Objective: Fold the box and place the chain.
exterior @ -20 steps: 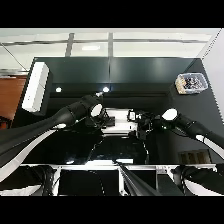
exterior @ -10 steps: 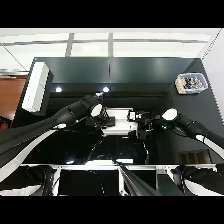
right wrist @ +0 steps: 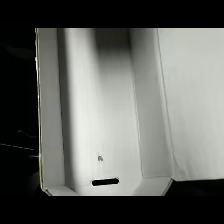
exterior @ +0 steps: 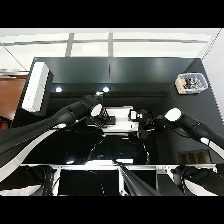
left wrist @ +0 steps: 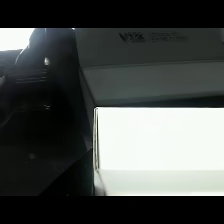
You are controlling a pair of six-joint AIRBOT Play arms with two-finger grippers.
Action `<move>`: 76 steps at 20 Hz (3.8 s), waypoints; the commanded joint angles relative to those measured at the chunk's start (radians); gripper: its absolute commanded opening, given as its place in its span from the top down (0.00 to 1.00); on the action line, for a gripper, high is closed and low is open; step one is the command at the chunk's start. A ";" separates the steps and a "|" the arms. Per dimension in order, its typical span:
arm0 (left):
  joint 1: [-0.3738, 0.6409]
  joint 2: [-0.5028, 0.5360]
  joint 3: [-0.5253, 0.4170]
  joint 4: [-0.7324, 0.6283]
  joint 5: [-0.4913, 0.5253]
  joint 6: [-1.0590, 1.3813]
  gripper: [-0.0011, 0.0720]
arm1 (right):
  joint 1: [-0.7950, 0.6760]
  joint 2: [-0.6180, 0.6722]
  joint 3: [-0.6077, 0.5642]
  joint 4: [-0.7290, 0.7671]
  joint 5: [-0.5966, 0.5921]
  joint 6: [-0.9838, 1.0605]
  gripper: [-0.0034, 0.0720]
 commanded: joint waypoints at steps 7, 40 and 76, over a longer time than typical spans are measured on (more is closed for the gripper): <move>-0.008 -0.003 0.011 0.094 -0.012 0.000 0.95 | 0.000 0.080 0.001 -0.159 0.018 0.066 0.02; -0.005 -0.011 0.013 0.086 -0.029 0.000 0.94 | 0.070 -0.051 -0.004 0.246 -0.145 0.170 0.56; -0.005 -0.011 0.013 0.085 -0.036 0.000 0.94 | -0.290 -0.192 0.187 0.098 0.481 1.219 0.23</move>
